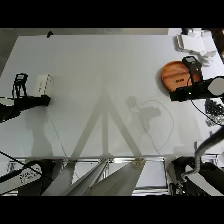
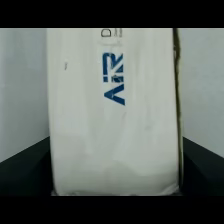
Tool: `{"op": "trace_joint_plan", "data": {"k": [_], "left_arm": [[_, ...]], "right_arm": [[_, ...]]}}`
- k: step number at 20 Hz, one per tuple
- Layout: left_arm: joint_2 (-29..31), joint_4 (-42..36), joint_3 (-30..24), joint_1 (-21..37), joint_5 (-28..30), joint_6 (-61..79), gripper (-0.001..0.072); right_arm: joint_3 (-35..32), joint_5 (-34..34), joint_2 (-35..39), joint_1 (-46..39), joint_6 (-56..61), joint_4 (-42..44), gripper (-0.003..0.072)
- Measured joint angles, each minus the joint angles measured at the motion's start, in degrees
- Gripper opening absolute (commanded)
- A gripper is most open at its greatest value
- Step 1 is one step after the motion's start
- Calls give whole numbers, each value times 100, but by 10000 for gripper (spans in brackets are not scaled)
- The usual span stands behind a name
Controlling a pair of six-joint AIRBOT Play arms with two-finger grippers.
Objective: Fold the box and place the chain.
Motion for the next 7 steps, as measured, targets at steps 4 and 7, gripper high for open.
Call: {"op": "trace_joint_plan", "data": {"k": [4, 7], "left_arm": [[542, -70, -11, -37, 85, -2, 693], [977, -142, -11, -55, -7, -170, 692]], "right_arm": [[0, 0, 0, 0, 0, 0, 12], [0, 0, 2, 0, 0, 0, 12]]}}
